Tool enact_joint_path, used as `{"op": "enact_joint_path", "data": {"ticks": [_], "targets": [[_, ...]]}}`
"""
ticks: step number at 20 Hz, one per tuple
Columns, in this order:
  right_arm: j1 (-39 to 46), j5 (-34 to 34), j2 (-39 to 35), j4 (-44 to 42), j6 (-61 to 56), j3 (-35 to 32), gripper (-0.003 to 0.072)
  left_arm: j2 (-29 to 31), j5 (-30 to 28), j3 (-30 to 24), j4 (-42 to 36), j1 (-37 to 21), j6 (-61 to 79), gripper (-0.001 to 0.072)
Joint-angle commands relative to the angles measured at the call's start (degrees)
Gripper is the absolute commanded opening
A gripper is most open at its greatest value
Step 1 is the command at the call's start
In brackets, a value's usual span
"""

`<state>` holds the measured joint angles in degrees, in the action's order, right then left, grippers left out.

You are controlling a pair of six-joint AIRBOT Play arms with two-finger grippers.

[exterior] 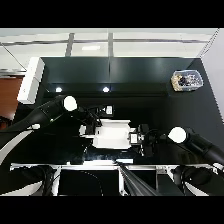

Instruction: Fold the box and place the chain.

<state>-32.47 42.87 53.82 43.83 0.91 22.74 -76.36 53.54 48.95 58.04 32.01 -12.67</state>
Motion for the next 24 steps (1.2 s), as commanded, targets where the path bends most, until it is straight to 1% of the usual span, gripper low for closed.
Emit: {"op": "enact_joint_path", "data": {"ticks": [1, 5, 10, 12, 15, 16, 19, 24], "targets": [[-1.8, -2.1, 1.0, -1.0, 0.2, 0.0, 0.0596, 0.0, 0.0, 0.1, 0.0, 0.0, 0.0, 0.0026], [-2.6, -4.7, 3.4, -4.0, 0.3, 0.0, 0.0596, 0.0, 0.0, 0.1, 0.0, 0.0, 0.0, 0.0026], [-5.1, -5.3, 3.7, -4.8, 1.1, 0.0, 0.0596, 0.0, 0.0, 0.1, 0.0, 0.0, 0.0, 0.0026], [-6.3, -7.5, 3.8, -5.6, 1.0, -0.1, 0.0596, 0.0, -0.2, 0.1, 0.0, 0.0, 0.0, 0.0027], [-7.4, -12.0, 4.8, -12.0, 1.0, -0.1, 0.0596, 0.0, -0.9, 0.1, 0.0, 0.0, 0.0, 0.0027], [-7.4, -12.6, 4.8, -12.8, 1.0, 0.0, 0.0596, 0.0, -0.9, 0.1, 0.0, 0.0, 0.0, 0.0026], [-6.5, -13.7, 4.1, -12.7, 0.3, 0.4, 0.0596, 0.0, -0.9, 0.1, 0.0, 0.0, 0.0, 0.0026], [-2.3, -12.6, 2.1, -10.6, -4.5, 3.1, 0.0597, 0.0, -0.9, 0.1, 0.0, 0.0, 0.3, 0.0026]]}}
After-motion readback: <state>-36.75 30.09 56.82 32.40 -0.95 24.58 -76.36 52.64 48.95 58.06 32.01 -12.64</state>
